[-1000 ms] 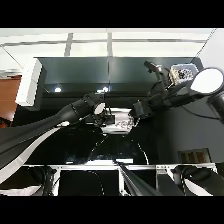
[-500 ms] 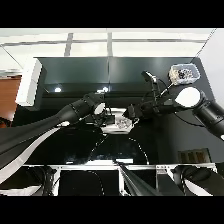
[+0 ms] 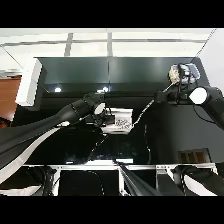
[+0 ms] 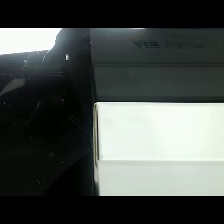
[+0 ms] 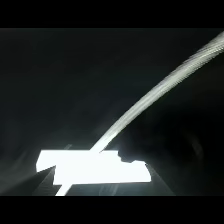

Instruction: Fold the box and place the chain.

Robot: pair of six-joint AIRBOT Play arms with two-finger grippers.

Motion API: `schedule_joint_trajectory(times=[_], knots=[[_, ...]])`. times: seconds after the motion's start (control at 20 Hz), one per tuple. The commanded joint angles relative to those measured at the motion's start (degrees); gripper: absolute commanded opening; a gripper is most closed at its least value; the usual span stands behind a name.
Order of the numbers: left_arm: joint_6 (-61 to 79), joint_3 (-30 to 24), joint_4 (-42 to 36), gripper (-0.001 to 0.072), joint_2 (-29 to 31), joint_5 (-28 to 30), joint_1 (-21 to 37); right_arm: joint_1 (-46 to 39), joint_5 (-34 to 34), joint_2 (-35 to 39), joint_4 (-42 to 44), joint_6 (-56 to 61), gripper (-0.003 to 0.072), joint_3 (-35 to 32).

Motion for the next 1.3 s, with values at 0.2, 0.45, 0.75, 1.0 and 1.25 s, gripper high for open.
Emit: schedule_joint_trajectory(times=[0.2, 0.45, 0.75, 1.0, 1.25], knots=[[0.02, 0.07, 0.00, 0.0027, -0.04, 0.07, 0.04, -9.75, -2.47, -24.83, -4.61, 11.19, 0.0720, 18.14], [0.02, 0.07, -0.02, 0.0027, -0.04, -0.04, 0.04, -11.10, 0.09, -33.31, -4.39, 11.23, 0.0720, 26.53], [0.02, 0.07, -0.02, 0.0027, -0.04, 0.02, 0.04, -11.08, 3.15, -30.82, -4.66, 7.54, 0.0054, 26.71], [0.00, 0.07, -0.02, 0.0027, -0.04, 0.22, 0.04, -6.95, 15.43, -9.84, -4.35, -8.92, 0.0013, 25.79], [0.02, 0.07, -0.02, 0.0027, -0.04, 0.20, 0.04, -2.78, 28.63, 12.70, 0.72, -9.35, 0.0014, 24.79]])
